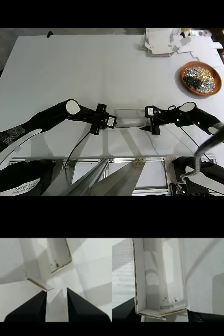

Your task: Fold the box and place the chain.

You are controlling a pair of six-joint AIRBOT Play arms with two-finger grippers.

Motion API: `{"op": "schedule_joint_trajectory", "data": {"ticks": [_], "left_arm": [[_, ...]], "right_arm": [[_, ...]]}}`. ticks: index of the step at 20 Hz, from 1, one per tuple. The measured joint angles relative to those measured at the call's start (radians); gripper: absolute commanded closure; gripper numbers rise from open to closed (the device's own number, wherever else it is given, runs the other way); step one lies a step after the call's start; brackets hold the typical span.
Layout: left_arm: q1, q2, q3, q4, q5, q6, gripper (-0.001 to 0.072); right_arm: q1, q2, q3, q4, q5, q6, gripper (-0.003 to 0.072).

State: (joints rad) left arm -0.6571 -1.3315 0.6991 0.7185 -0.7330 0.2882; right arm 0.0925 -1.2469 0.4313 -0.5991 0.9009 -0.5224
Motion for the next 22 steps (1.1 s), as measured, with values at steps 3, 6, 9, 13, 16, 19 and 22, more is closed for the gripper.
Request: {"op": "schedule_joint_trajectory", "data": {"ticks": [3, 6, 9, 13, 16, 19, 22], "left_arm": [[-0.019, -0.005, 0.001, -0.024, -0.007, -0.002, 0.0438], [-0.028, -0.017, 0.001, -0.041, 0.010, -0.003, 0.0439], [-0.033, -0.026, 0.001, -0.054, 0.049, -0.003, 0.0469], [-0.037, -0.031, 0.001, -0.089, 0.072, -0.003, 0.0632], [-0.050, -0.032, 0.001, -0.122, 0.078, -0.003, 0.0630], [-0.063, -0.040, 0.001, -0.166, 0.089, -0.003, 0.0628], [-0.075, -0.063, 0.001, -0.205, 0.113, -0.002, 0.0607]], "right_arm": [[0.000, 0.000, 0.000, 0.000, 0.000, 0.000, 0.0230], [0.000, 0.000, 0.000, 0.000, 0.000, 0.000, 0.0230], [0.000, 0.000, 0.000, 0.000, 0.000, 0.000, 0.0230], [0.000, 0.000, 0.000, 0.000, 0.000, 0.000, 0.0230], [0.000, 0.000, 0.000, 0.000, 0.000, 0.000, 0.0230], [0.000, 0.000, 0.000, 0.000, 0.000, 0.000, 0.0230], [0.000, 0.000, 0.000, 0.000, 0.000, 0.000, 0.0230]]}}
